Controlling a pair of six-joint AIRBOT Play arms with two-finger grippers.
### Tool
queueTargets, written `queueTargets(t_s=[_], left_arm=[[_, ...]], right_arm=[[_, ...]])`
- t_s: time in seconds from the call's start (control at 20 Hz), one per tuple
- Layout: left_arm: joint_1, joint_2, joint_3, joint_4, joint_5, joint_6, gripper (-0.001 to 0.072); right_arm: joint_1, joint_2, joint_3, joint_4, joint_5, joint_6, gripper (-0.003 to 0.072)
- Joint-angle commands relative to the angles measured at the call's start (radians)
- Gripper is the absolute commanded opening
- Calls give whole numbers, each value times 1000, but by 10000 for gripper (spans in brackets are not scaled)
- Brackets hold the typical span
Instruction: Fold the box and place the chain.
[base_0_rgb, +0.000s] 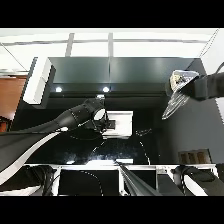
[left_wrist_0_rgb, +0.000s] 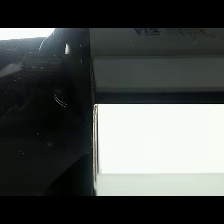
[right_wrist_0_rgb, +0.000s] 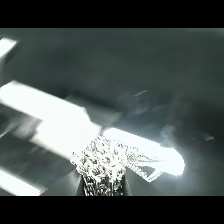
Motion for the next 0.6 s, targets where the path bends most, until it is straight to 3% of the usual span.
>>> queueTargets(t_s=[0.0,0.35,0.55], left_arm=[[0,-1,1,0,0,0,27],[0,-1,1,0,0,0,27],[0,-1,1,0,0,0,27]], right_arm=[[96,11,-50,193,3,-5,11],[284,-7,-162,234,-280,8,11],[320,-22,-267,234,-394,8,11]])
